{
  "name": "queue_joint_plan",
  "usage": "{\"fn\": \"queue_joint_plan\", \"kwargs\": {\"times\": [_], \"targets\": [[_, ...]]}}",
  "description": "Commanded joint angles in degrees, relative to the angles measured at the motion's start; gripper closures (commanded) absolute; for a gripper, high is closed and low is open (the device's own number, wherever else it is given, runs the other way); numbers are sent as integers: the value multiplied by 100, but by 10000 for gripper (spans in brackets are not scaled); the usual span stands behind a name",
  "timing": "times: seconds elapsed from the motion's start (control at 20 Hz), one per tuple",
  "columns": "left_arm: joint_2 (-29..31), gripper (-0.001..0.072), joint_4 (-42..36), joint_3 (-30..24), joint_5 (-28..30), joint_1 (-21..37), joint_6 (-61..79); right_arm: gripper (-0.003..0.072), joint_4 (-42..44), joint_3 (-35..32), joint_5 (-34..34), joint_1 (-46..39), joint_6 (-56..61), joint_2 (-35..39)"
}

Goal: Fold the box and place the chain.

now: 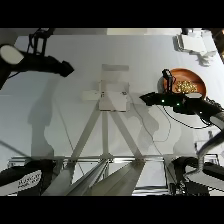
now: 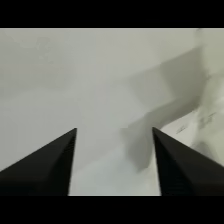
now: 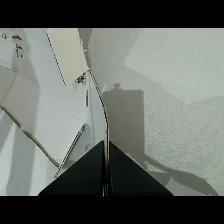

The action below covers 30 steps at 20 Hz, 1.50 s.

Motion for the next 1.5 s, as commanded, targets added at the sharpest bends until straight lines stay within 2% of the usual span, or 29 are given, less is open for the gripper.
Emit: {"fn": "queue_joint_plan", "kwargs": {"times": [0.0, 0.1, 0.2, 0.35, 0.4, 0.8, 1.1, 1.15, 1.2, 1.3, 1.35, 1.45], "targets": [[-1104, 95, -1322, 968, -870, -31, 997, 678, 2, -4, 2, 4, 2, 2], [-1722, 99, -1978, 1340, -1187, -28, 1443, 678, 2, -4, 2, 4, 2, 2], [-2256, 99, -2468, 1576, -1217, -48, 1832, 678, 2, -4, 2, 4, 2, 4], [-2811, 89, -2579, 1757, -1283, -155, 2223, 678, 2, -4, 2, 4, 2, 2], [-2909, 37, -2579, 1757, -1290, -203, 2389, 678, 2, -4, 2, 4, 2, 2], [-3084, 40, -2551, 1755, -1244, -654, 3047, 678, 2, -4, 2, 4, 2, 2], [-3086, 85, -2465, 1755, -1381, -988, 3921, 678, 2, -4, 2, 4, 2, 2], [-3084, 227, -2385, 1755, -1368, -1032, 4072, 678, 2, -4, 2, 4, 2, 2], [-3084, 407, -2293, 1755, -1362, -1060, 4234, 678, 2, -4, 2, 4, 0, 2], [-3084, 633, -2133, 1755, -1360, -1067, 4391, 678, 2, -4, 2, 4, 2, 2], [-3084, 700, -2083, 1757, -1364, -1064, 4439, 678, 2, -4, 2, 4, 2, 2], [-3084, 701, -2022, 1755, -1364, -1051, 4439, 678, 2, -4, 2, 4, 2, 2]]}}
